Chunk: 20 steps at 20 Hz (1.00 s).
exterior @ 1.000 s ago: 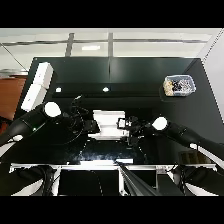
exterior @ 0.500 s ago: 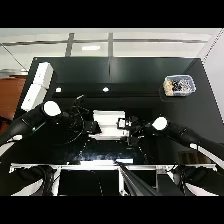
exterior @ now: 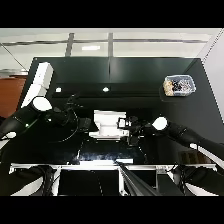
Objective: Fold the box and place the chain.
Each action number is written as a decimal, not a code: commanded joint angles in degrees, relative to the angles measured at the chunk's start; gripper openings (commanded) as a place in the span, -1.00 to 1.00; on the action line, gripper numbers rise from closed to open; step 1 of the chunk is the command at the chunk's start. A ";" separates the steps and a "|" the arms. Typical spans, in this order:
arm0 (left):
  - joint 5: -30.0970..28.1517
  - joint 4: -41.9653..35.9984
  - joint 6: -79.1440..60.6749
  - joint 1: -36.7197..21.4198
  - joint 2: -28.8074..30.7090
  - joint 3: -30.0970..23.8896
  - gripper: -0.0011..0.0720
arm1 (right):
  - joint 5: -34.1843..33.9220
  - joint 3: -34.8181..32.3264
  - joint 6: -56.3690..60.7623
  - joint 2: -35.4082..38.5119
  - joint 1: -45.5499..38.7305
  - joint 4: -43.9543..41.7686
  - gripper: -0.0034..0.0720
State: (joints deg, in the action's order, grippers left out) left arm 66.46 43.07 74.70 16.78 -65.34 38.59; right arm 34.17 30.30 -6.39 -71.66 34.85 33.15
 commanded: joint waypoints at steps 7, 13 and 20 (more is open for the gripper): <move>6.51 1.31 -6.29 -14.60 3.04 0.02 0.51 | 0.07 0.00 0.02 -0.02 0.04 -0.02 0.22; 7.39 3.17 -9.20 -29.90 3.02 -0.66 -0.89 | 0.09 0.00 0.02 -0.02 0.04 -0.02 0.22; 0.00 -2.97 -16.68 -28.87 0.35 -15.63 -0.89 | 0.07 -0.02 0.02 -0.02 0.04 -0.02 0.22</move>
